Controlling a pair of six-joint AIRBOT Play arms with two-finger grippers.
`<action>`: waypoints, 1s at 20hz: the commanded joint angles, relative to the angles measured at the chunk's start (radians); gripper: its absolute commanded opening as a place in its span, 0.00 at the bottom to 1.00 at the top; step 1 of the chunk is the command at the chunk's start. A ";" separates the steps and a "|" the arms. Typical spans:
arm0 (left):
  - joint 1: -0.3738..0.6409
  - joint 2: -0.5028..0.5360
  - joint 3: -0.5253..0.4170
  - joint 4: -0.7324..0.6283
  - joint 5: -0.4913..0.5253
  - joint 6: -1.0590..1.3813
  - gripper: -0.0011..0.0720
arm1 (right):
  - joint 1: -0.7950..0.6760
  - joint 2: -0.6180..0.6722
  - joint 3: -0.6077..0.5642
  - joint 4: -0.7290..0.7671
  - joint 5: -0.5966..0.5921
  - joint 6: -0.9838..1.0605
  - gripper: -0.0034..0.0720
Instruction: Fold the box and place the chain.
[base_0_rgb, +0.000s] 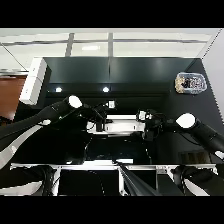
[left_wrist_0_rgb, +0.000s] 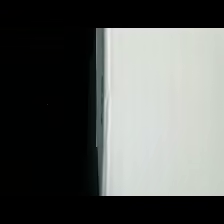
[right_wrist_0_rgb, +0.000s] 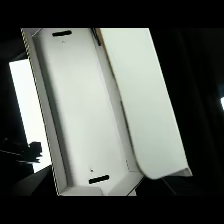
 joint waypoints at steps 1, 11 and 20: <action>0.000 -0.001 0.000 -0.001 0.005 -0.004 0.05 | -0.001 -0.029 -0.022 0.057 0.017 -0.130 0.98; 0.000 -0.001 0.000 -0.003 0.003 -0.005 0.05 | -0.001 -0.157 -0.022 0.106 -0.005 -0.228 0.98; 0.000 -0.001 0.000 -0.003 0.004 -0.005 0.05 | -0.001 -0.177 -0.021 0.098 -0.024 -0.227 0.98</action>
